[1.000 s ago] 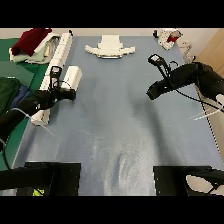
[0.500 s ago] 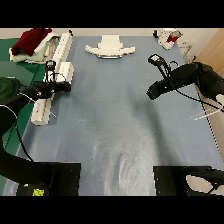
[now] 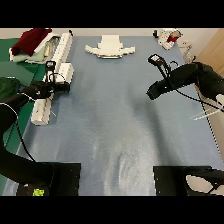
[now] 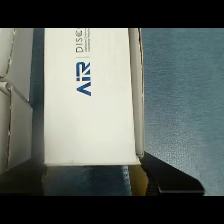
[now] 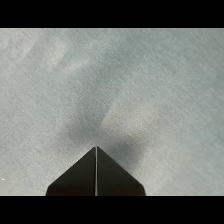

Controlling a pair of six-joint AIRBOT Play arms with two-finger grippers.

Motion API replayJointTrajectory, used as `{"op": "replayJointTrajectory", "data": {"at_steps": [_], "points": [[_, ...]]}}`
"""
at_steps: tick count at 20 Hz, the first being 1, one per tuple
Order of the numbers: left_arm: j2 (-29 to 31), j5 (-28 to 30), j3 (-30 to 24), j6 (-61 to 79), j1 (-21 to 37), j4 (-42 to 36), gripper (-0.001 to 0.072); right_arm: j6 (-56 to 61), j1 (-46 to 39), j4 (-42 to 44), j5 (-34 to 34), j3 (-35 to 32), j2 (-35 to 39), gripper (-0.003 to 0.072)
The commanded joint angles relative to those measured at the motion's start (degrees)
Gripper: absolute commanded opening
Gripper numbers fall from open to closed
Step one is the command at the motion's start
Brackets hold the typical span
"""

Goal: Fold the box.

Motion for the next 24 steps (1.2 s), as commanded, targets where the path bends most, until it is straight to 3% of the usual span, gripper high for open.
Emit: {"op": "replayJointTrajectory", "data": {"at_steps": [1,16,17,18,24], "points": [[-0.04,-0.11,0.07,-0.04,0.07,0.22,0.0506,0.02,-0.02,0.02,0.0,0.07,-0.02,0.0006],[-0.04,-0.13,0.11,-0.04,0.07,0.22,0.0513,0.02,-0.02,0.02,0.0,0.07,-0.02,0.0006],[-0.04,-0.11,0.11,-0.04,0.07,0.22,0.0656,0.02,-0.02,0.02,0.0,0.07,-0.02,0.0006],[-0.04,-0.13,0.11,-0.04,0.07,0.22,0.0703,0.02,-0.02,0.02,0.0,0.07,-0.02,0.0006],[-0.02,-0.11,0.11,-0.04,0.13,0.26,0.0704,0.02,-0.02,0.02,0.0,0.07,-0.02,0.0006]]}}
